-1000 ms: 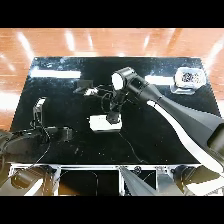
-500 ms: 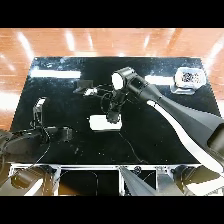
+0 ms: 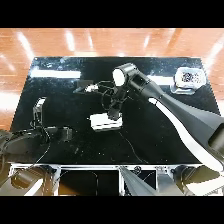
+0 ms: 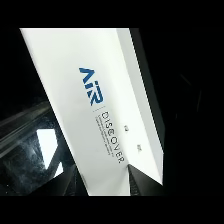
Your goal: Fold the box and place the chain.
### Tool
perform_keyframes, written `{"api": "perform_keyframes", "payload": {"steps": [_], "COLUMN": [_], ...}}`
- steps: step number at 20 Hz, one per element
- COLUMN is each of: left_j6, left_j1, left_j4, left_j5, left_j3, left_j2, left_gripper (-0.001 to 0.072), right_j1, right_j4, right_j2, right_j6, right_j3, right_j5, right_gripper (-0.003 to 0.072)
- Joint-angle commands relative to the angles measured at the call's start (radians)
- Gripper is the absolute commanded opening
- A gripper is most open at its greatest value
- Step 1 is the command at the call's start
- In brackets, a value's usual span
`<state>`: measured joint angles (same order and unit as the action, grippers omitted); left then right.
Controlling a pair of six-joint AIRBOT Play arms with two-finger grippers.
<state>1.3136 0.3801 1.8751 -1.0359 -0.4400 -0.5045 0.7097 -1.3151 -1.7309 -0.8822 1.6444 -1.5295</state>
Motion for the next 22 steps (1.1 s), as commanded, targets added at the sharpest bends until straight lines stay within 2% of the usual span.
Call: {"api": "perform_keyframes", "payload": {"steps": [1, 18, 19, 20, 21, 22], "left_j6": [0.000, 0.000, 0.000, 0.000, 0.000, 0.000], "left_j1": [-0.001, -0.001, -0.001, -0.001, -0.001, -0.001], "left_j4": [0.000, 0.011, 0.011, 0.011, 0.011, 0.011], "left_j5": [0.000, 0.000, 0.000, 0.000, 0.000, 0.000], "left_j3": [0.000, 0.000, 0.000, 0.000, 0.000, 0.000], "left_j2": [0.000, 0.000, 0.000, 0.000, 0.000, 0.000], "left_gripper": [0.0513, 0.0513, 0.0513, 0.0513, 0.0513, 0.0513], "right_j1": [-0.005, -0.005, -0.005, -0.005, -0.005, -0.005], "right_j4": [0.006, 0.018, 0.035, 0.042, 0.041, 0.042], "right_j2": [0.001, -0.034, -0.034, -0.034, -0.034, -0.034], "right_j6": [0.000, -0.019, -0.019, -0.020, -0.024, -0.026], "right_j3": [0.005, 0.004, 0.004, 0.004, 0.004, 0.004], "right_j5": [-0.003, -0.011, -0.021, -0.025, -0.024, -0.024], "right_gripper": [0.0378, 0.0381, 0.0442, 0.0582, 0.0639, 0.0637]}}
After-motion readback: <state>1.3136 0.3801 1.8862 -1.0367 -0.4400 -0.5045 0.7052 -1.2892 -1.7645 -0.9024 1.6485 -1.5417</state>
